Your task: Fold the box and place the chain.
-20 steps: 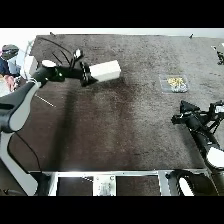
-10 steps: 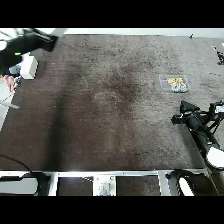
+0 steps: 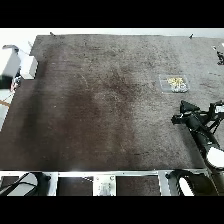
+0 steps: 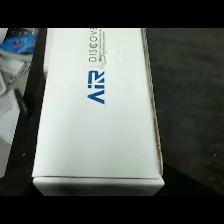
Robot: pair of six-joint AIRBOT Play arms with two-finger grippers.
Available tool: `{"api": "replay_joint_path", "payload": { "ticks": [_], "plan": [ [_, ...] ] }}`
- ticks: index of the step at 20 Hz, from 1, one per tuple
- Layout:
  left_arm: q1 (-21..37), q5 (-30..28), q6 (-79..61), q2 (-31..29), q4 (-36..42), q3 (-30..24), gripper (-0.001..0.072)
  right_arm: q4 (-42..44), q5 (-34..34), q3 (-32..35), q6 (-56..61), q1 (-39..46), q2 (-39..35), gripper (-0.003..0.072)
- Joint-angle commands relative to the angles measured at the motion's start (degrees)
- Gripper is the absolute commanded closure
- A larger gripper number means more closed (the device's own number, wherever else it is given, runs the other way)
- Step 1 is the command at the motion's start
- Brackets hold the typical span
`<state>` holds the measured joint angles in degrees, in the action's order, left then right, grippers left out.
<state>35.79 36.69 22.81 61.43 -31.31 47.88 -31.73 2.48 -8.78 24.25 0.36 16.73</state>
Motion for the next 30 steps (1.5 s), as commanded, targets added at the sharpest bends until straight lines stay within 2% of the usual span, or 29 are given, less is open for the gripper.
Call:
{"api": "replay_joint_path", "payload": {
  "ticks": [1, 6, 10, 12, 19, 22, 24, 27, 28, 29, 30],
  "plan": [
    [5.6, 1.9, -2.8, -0.6, -3.8, -5.9, 0.0704, 0.0, 0.0, 0.0, 0.0, 0.0, 0.0, 0.0678],
    [5.6, 1.7, -2.8, 7.1, -9.0, -5.9, 0.0703, 0.0, 0.0, 0.0, 0.0, 0.0, 0.0, 0.0678],
    [5.6, -4.7, -2.8, 10.5, -10.8, -5.9, 0.0703, 0.0, 0.0, 0.0, 0.0, 0.0, 0.0, 0.0678],
    [5.6, -5.7, -3.5, 11.4, -10.8, -5.9, 0.0703, 0.0, 0.0, 0.0, 0.0, 0.0, 0.0, 0.0678],
    [5.6, -6.0, -7.5, 17.4, -13.9, -5.0, 0.0702, 0.0, 0.0, 0.0, 0.0, 0.0, 0.0, 0.0678],
    [5.6, -2.1, -8.3, 19.8, -15.0, -2.6, 0.0702, 0.0, 0.0, 0.0, 0.0, 0.0, 0.0, 0.0678],
    [5.6, -1.7, -8.3, 21.2, -15.1, -1.8, 0.0701, 0.0, 0.0, 0.0, 0.0, 0.0, 0.0, 0.0678],
    [5.6, -3.5, -8.2, 21.4, -15.2, -1.7, 0.0696, 0.0, 0.0, 0.0, 0.0, 0.0, 0.0, 0.0678],
    [5.6, -2.1, -8.2, 21.4, -15.3, -1.4, 0.0550, 0.0, 0.0, 0.0, 0.0, 0.0, 0.0, 0.0678],
    [5.6, -0.3, -8.2, 21.4, -15.3, -0.9, 0.0221, 0.0, 0.0, 0.0, 0.0, 0.0, 0.0, 0.0678],
    [5.6, 0.7, -7.8, 21.4, -15.3, -0.2, 0.0090, 0.0, 0.0, 0.0, 0.0, 0.0, 0.0, 0.0678]
  ]
}}
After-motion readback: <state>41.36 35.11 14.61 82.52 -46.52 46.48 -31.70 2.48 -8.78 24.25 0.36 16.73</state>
